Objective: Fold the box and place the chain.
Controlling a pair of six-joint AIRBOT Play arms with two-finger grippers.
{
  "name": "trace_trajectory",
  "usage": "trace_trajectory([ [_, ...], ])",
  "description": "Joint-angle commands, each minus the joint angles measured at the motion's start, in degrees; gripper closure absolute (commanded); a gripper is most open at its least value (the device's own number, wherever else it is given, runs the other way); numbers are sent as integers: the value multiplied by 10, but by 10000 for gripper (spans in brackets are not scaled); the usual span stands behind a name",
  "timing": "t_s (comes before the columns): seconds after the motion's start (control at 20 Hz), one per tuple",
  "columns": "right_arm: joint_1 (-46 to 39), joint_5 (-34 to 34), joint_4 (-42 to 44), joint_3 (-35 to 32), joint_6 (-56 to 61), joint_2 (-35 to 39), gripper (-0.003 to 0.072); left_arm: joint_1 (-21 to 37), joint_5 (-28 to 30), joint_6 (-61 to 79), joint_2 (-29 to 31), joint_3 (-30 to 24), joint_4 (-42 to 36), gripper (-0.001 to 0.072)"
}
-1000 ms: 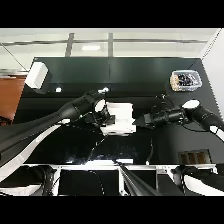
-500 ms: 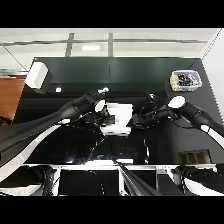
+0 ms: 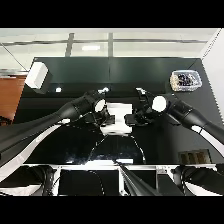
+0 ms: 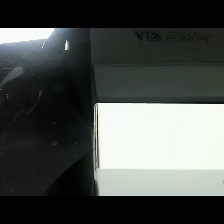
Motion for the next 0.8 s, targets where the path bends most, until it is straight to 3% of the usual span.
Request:
trace_trajectory([
  [0.0, 51, 9, -115, 30, 135, -20, 323, 0, 0, 0, 0, 0, 0, 685],
  [0.35, 105, 49, -179, 61, 283, -72, 323, 0, 0, 0, 0, 0, 0, 685],
  [0.6, 103, 50, -181, 61, 292, -80, 324, 0, 0, 0, 0, 0, 0, 685],
  [0.7, 103, 51, -181, 61, 292, -80, 439, 0, 0, 0, 0, 0, 0, 685],
  [0.75, 104, 51, -179, 61, 292, -80, 447, 0, 0, 0, 0, 0, 0, 685],
])
